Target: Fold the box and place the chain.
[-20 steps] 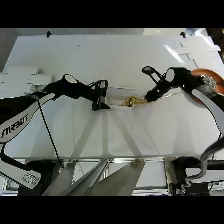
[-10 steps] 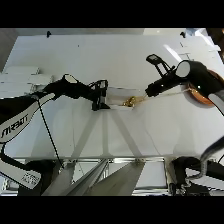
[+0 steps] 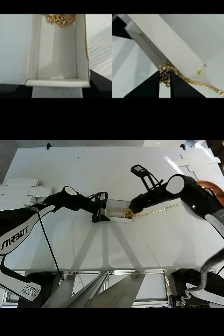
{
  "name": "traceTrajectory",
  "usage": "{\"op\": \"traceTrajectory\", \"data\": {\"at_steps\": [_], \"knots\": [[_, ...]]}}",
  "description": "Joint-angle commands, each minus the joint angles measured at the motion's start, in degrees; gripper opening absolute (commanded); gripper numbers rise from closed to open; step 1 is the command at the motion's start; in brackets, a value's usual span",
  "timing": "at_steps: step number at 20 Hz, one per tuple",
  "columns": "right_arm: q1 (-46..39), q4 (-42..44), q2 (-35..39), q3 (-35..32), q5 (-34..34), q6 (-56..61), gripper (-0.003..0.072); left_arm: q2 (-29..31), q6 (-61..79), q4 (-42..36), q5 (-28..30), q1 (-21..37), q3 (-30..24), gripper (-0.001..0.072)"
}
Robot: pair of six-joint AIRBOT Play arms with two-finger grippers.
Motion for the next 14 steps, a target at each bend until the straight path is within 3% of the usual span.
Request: {"op": "traceTrajectory", "data": {"at_steps": [1, 4, 8, 9, 11, 12, 14], "knots": [[1.7, 9.7, 0.1, 0.1, -2.0, -4.4, 0.0008, 0.0, 0.0, 0.0, 0.0, 0.0, 0.0, 0.0278], [1.7, 16.2, 0.1, 0.1, -4.4, -9.6, 0.0008, 0.0, 0.0, 0.0, 0.0, 0.0, 0.0, 0.0278], [1.7, 16.3, -0.3, 0.1, -7.2, -9.8, 0.0011, 0.0, 0.0, 0.0, 0.0, 0.0, 0.0, 0.0278], [1.7, 16.2, -0.3, 0.1, -6.8, -9.8, 0.0058, 0.0, 0.0, 0.0, 0.0, 0.0, 0.0, 0.0278], [1.7, 15.5, -0.3, 0.1, -5.7, -9.8, 0.0359, 0.0, 0.0, 0.0, 0.0, 0.0, 0.0, 0.0278], [1.7, 14.9, -0.3, 0.1, -5.0, -9.8, 0.0397, 0.0, 0.0, 0.0, 0.0, 0.0, 0.0, 0.0278], [1.6, 12.0, 0.1, 0.1, -4.5, -9.5, 0.0397, 0.0, 0.0, 0.0, 0.0, 0.0, 0.0, 0.0278]]}}
